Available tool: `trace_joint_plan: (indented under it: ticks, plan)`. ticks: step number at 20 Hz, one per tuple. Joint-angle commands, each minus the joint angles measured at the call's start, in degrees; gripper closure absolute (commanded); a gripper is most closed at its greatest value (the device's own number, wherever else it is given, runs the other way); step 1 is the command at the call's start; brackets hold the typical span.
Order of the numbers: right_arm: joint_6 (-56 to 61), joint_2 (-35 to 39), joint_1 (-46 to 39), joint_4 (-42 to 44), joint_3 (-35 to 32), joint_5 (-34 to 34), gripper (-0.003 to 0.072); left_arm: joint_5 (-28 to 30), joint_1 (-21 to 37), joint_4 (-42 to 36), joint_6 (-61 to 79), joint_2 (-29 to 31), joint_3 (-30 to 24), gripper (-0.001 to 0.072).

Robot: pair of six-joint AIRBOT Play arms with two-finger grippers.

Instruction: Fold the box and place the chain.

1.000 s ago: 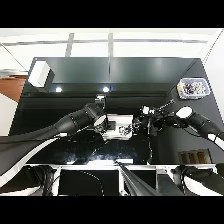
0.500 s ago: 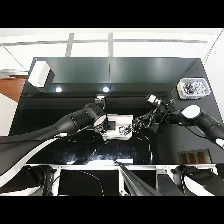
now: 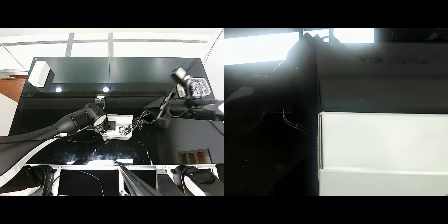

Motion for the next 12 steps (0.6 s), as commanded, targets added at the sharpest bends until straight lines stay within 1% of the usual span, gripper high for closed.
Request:
trace_joint_plan:
  ticks: [1,2,4,8,10,12]
  plan:
    - [7.4,2.6,0.0,3.6,8.8,11.2,0.0635,0.1,0.0,0.0,0.0,0.0,0.0,0.0672]
    - [7.3,2.6,0.0,7.0,9.8,11.9,0.0635,0.0,0.0,0.0,0.0,0.0,0.0,0.0672]
    - [7.3,2.3,0.5,12.9,9.8,11.0,0.0635,0.0,0.0,0.0,0.0,0.0,0.0,0.0672]
    - [7.0,-1.0,8.0,16.4,9.8,4.2,0.0635,0.0,0.0,0.0,0.0,0.0,0.0,0.0673]
    - [6.3,-3.9,12.7,16.2,9.8,1.4,0.0635,0.0,0.0,0.0,0.0,0.0,0.0,0.0673]
    - [6.3,-6.7,14.5,14.4,9.8,2.2,0.0635,0.0,0.0,0.0,0.0,0.0,0.0,0.0673]
